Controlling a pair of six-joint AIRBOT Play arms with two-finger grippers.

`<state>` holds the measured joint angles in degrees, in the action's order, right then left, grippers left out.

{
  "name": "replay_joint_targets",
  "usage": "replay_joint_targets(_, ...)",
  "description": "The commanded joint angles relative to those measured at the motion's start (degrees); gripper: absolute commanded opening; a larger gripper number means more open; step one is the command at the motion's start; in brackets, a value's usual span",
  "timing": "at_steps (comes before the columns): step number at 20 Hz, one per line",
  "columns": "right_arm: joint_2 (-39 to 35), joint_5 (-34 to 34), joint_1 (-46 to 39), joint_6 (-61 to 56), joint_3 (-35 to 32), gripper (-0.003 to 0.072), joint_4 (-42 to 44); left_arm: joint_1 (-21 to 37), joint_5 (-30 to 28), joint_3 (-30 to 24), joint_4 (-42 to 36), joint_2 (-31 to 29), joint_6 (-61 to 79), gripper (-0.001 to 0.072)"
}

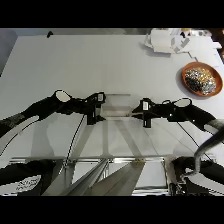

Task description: Fold the box and place the chain.

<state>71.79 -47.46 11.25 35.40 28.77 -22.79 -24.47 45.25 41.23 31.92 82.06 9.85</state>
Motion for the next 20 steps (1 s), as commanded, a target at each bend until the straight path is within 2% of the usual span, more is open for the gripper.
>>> replay_joint_targets(1,-0.94,-0.61,-1.7,-4.15,0.02,0.0181,-5.44,-0.02,-0.02,-0.02,0.0,0.0,0.0,0.0451)
replay_joint_targets(4,-0.92,0.0,-2.14,-3.98,0.02,0.018,-4.85,-0.02,-0.02,-0.02,0.0,0.0,0.02,0.0451)
replay_joint_targets(10,1.27,-0.04,-0.59,1.25,0.13,0.0179,3.19,-0.02,-0.04,-0.02,0.0,0.0,0.02,0.0451)
replay_joint_targets(16,2.29,3.17,1.16,4.37,0.2,0.0157,10.73,-0.02,-0.02,-0.02,0.0,0.0,0.0,0.0451)
replay_joint_targets(20,2.45,3.5,2.86,7.15,0.2,0.0148,11.45,-0.02,-0.02,-0.02,0.0,0.0,0.0,0.0451)
